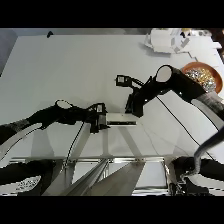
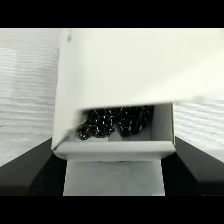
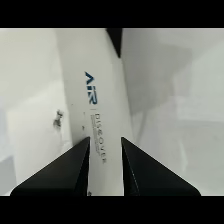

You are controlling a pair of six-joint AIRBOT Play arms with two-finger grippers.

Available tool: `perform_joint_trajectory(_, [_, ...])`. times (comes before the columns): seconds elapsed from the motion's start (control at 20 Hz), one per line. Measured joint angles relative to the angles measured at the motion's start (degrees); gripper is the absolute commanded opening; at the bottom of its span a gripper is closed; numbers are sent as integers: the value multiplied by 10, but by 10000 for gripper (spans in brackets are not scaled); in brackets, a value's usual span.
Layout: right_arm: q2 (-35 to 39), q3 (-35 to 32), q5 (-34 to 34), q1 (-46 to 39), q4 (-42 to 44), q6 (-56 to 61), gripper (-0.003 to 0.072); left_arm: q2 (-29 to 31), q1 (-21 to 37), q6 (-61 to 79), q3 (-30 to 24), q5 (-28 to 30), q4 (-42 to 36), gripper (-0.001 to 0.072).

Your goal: Fold the box and place the chain.

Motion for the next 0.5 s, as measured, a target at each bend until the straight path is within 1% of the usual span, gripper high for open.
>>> perform_joint_trajectory(0.05, [8,-11,0,0,5,-11,230,0,0,0,0,0,0,209])
perform_joint_trajectory(0.15, [22,-31,-2,0,10,-28,274,0,0,0,0,0,0,209])
perform_joint_trajectory(0.25, [30,-46,-6,1,13,-38,281,0,0,0,0,0,0,209])
perform_joint_trajectory(0.3, [34,-50,-8,3,13,-42,306,0,0,0,0,0,0,209])
perform_joint_trajectory(0.5, [53,-61,-15,21,9,-49,322,0,0,0,0,0,0,209])
